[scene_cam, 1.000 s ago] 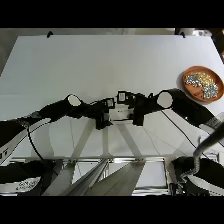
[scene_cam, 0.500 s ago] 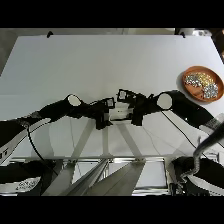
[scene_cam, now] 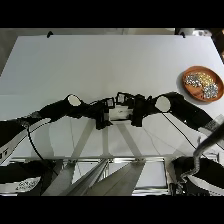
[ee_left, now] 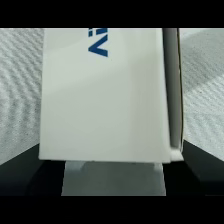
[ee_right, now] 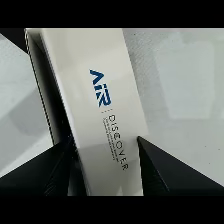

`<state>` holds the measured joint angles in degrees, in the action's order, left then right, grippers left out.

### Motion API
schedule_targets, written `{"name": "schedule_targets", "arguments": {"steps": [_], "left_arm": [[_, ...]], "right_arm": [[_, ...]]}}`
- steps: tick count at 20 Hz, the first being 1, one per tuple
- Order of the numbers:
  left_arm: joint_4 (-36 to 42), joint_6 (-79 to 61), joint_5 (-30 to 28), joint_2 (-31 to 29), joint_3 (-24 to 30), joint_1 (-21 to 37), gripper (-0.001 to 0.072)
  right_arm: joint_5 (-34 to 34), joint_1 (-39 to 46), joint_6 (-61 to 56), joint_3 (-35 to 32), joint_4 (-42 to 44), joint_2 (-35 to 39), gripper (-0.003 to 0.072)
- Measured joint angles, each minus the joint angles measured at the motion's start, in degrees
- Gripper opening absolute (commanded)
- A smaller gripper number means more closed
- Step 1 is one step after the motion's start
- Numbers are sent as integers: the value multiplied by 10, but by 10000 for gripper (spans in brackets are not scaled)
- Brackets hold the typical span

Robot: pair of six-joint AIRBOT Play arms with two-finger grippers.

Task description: Fold the box and place the chain.

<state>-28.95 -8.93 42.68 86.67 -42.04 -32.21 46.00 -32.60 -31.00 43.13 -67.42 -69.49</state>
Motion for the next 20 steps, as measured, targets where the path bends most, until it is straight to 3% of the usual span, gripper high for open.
{"name": "schedule_targets", "arguments": {"steps": [14,17,18,19,20], "left_arm": [[0,-1,0,0,0,0,10],[0,-1,0,0,0,0,10],[0,-1,0,0,0,0,10],[0,-1,0,0,0,0,10],[0,-1,0,0,0,0,10]], "right_arm": [[-34,-1,-1,-3,0,49,632],[-44,-1,-1,-3,2,86,612],[-44,-1,-1,-3,2,102,441],[-45,-1,-1,-3,6,116,189],[-47,-1,-5,-4,17,126,28]]}}
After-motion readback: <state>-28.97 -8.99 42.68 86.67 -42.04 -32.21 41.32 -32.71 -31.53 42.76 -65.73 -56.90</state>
